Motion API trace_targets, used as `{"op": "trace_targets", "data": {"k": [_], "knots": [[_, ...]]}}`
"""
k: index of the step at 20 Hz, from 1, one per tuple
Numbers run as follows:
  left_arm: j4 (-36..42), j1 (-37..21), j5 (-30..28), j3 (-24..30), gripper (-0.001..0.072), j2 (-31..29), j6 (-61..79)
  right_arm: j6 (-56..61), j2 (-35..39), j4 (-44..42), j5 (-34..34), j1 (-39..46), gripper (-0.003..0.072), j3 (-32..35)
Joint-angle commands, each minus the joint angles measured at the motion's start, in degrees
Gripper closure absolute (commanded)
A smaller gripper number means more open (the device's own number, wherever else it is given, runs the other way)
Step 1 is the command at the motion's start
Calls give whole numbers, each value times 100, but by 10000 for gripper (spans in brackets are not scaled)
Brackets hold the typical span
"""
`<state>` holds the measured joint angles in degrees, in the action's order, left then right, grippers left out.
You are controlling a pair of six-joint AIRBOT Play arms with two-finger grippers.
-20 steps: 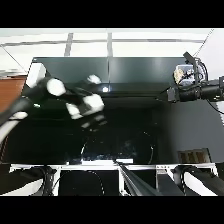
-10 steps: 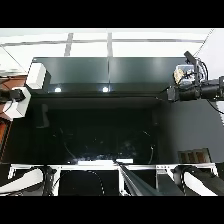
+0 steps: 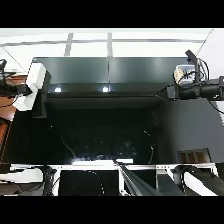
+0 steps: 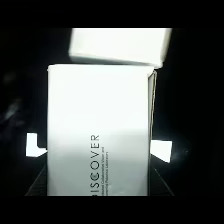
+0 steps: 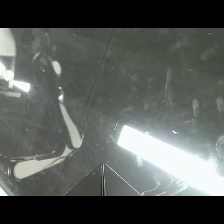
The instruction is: Fold the box and place the chain.
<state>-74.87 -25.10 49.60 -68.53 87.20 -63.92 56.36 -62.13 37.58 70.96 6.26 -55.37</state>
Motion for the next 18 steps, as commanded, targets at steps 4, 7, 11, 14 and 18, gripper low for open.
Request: {"op": "trace_targets", "data": {"k": [4,7,11,14,18], "knots": [[55,278,-382,-46,357,254,87,26,2,0,-68,0,676,-7],[57,282,-817,-72,166,269,50,28,2,-2,-68,0,676,-7],[42,330,-101,-667,-7,170,24,26,2,-4,-68,0,676,-7],[94,424,992,-1523,0,-61,-164,24,2,-2,-83,-2,676,-7],[1005,636,2159,-1749,688,-584,-750,-142,2,376,-1298,-461,675,-4]]}}
